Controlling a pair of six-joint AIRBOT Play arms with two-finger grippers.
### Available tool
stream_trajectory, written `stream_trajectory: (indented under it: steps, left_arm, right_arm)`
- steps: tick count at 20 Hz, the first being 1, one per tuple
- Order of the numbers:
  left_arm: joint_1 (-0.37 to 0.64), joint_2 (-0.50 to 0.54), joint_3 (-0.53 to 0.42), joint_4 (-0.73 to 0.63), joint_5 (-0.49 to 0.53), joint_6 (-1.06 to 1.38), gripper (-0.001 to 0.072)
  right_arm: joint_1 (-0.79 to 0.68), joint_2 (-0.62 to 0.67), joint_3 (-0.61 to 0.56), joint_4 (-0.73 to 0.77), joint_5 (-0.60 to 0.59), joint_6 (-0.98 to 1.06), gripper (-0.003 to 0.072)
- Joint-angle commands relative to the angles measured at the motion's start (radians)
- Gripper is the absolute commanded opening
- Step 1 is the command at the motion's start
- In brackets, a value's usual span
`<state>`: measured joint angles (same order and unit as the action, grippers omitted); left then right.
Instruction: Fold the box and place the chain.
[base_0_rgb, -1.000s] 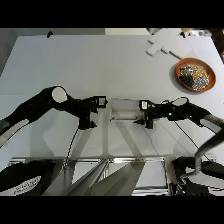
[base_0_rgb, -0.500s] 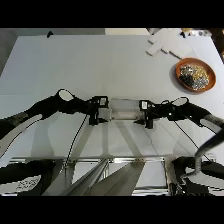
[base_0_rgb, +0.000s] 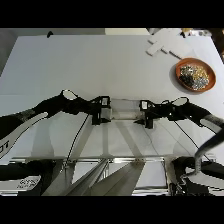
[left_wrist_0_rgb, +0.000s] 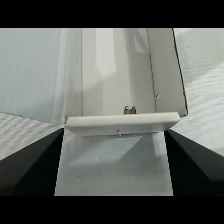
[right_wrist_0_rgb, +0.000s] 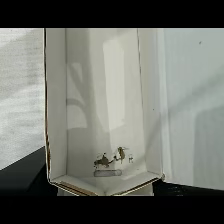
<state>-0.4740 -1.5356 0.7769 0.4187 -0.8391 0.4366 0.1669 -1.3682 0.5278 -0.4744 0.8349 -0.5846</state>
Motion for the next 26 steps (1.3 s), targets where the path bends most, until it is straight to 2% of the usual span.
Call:
stream_trajectory:
  steps: [1,15,16,17,19,20,26]
  left_arm:
    - [-0.002,-0.003,0.002,0.024,-0.004,0.009,0.0699]
    - [-0.057,-0.045,0.006,-0.067,0.039,0.012,0.069]
    - [-0.057,-0.045,0.006,-0.067,0.04,0.012,0.0627]
    - [-0.058,-0.045,0.006,-0.067,0.042,0.012,0.0468]
    - [-0.058,-0.044,0.006,-0.066,0.042,0.012,0.0001]
    - [-0.058,-0.044,0.006,-0.066,0.041,0.009,0.0034]
    - [-0.058,-0.044,0.006,-0.066,0.039,0.008,0.0033]
  right_arm:
    - [0.0,0.0,0.0,0.0,-0.001,0.0,0.0429]
    - [0.0,0.0,0.0,0.0,-0.001,0.0,0.0429]
    - [0.0,0.0,0.0,0.0,-0.001,0.0,0.0429]
    - [0.0,0.0,0.0,0.0,-0.001,0.0,0.0429]
    - [0.0,0.0,0.0,0.0,-0.001,0.0,0.0429]
    - [0.0,0.0,0.0,0.0,-0.001,0.0,0.0429]
    - [0.0,0.0,0.0,0.0,-0.001,0.0,0.0429]
